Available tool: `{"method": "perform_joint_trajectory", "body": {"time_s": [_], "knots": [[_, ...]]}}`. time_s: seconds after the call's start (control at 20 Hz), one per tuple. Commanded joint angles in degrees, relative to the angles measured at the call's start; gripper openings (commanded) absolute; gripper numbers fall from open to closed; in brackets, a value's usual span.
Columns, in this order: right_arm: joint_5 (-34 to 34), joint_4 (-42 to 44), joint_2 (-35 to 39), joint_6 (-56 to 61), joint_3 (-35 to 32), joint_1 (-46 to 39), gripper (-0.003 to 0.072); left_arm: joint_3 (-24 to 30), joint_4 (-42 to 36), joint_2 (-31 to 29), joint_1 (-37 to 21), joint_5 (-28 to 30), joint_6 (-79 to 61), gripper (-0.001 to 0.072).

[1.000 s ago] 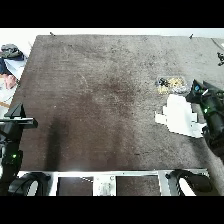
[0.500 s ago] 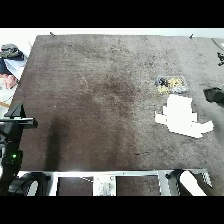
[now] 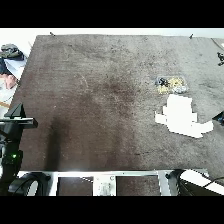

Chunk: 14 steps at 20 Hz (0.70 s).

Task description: Fold the box and place the chain.

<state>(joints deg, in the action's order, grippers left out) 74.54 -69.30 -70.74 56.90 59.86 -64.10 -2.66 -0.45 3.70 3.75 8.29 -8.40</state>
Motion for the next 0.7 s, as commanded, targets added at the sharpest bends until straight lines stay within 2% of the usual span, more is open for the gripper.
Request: {"method": "perform_joint_trajectory", "body": {"time_s": [0.0,0.45,0.5,0.55,0.65], "knots": [[1.22,-3.41,-4.24,0.83,0.74,0.07,0.0532,-0.07,0.0,0.0,0.02,0.04,-0.02,0.0013],[-7.67,-5.46,-12.02,0.48,0.98,3.19,0.0531,-0.07,0.0,0.0,0.02,0.02,-0.02,0.0014],[-8.0,-4.98,-12.74,-0.81,0.98,3.19,0.0531,-0.07,0.0,0.0,0.02,0.02,-0.02,0.0013],[-7.89,-3.54,-13.53,-2.89,0.98,3.19,0.0493,-0.07,0.0,0.0,0.02,0.02,-0.02,0.0014],[-7.34,1.11,-15.5,-5.22,1.01,3.19,0.0489,-0.07,0.0,0.0,0.02,0.02,-0.02,0.0013]]}}
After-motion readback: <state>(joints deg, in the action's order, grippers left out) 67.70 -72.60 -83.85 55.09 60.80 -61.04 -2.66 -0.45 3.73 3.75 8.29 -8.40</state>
